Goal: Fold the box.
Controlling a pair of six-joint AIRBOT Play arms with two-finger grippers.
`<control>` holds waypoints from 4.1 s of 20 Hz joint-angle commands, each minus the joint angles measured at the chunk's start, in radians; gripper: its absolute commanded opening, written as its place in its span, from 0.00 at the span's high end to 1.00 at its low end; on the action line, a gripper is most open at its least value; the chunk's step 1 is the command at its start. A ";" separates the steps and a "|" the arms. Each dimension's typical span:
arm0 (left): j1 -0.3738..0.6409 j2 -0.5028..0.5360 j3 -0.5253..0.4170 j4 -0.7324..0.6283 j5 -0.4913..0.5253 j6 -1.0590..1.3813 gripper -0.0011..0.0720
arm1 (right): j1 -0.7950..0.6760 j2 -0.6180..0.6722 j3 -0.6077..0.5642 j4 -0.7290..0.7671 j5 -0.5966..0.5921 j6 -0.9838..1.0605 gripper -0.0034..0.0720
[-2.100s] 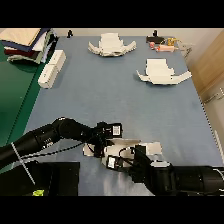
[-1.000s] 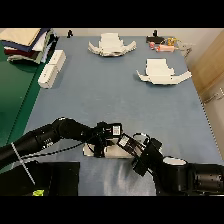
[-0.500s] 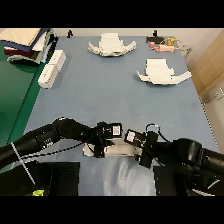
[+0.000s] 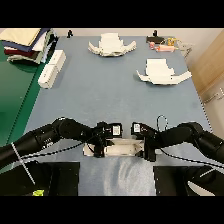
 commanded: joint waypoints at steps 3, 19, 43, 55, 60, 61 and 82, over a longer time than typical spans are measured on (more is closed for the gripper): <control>0.000 0.000 -0.001 0.000 0.000 0.000 0.97 | -0.032 -0.014 0.004 0.035 -0.031 -0.089 0.01; 0.000 0.000 -0.001 0.000 0.000 0.000 0.97 | -0.032 -0.104 0.003 0.080 -0.078 -0.310 0.01; 0.000 0.000 -0.001 0.000 0.000 0.000 0.97 | -0.032 -0.216 0.001 0.073 0.014 -0.311 0.27; 0.000 0.000 -0.001 0.000 0.000 0.000 0.97 | -0.046 -0.178 0.001 0.057 -0.006 -0.301 0.02; 0.000 0.000 -0.001 0.000 0.000 0.000 0.97 | -0.049 -0.145 0.001 0.056 -0.010 -0.283 0.02; 0.000 0.000 -0.001 0.000 0.000 0.000 0.97 | -0.049 -0.131 0.001 0.054 -0.011 -0.283 0.02; 0.000 0.000 -0.001 0.000 0.000 0.000 0.97 | -0.048 -0.035 -0.087 0.138 0.055 -0.287 0.05</control>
